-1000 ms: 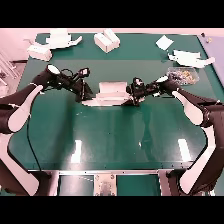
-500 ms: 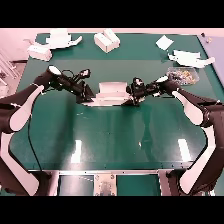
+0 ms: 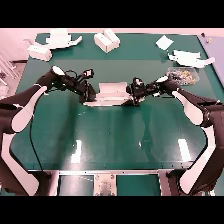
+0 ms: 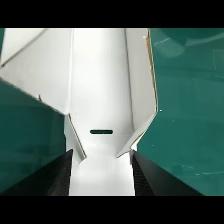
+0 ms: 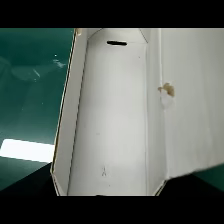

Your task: Fold the box and place the chain.

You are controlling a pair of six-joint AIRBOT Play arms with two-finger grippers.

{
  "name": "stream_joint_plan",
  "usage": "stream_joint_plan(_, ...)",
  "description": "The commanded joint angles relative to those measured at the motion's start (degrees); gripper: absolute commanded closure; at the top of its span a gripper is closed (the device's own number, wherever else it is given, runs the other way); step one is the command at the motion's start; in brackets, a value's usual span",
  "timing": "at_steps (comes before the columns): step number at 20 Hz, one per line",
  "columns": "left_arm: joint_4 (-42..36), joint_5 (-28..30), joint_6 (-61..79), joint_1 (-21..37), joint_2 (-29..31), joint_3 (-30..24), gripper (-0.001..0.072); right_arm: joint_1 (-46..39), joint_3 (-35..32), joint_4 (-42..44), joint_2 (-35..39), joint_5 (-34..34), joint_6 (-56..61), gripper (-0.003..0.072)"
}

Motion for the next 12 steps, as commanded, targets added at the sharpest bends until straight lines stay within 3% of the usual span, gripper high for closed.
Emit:
stream_joint_plan(1, 0.0, 0.7, 0.0, -0.9, 0.0, 0.0, 0.0275, 0.0, 0.0, 0.0, 0.0, 0.0, 0.0, 0.0094)
stream_joint_plan(2, 0.2, 0.9, 0.0, -1.4, -0.1, 0.0, 0.0303, 0.0, 0.0, 0.0, 0.0, 0.0, 0.0, 0.0094)
stream_joint_plan(7, 0.7, 2.4, -1.0, -2.2, -0.1, 0.0, 0.0303, 0.0, 0.0, 0.0, 0.0, 0.0, 0.0, 0.0094)
stream_joint_plan(12, 6.5, 2.8, -3.5, -2.0, -0.1, 0.0, 0.0301, 0.0, 0.0, 0.0, 0.0, 0.0, 0.0, 0.0094)
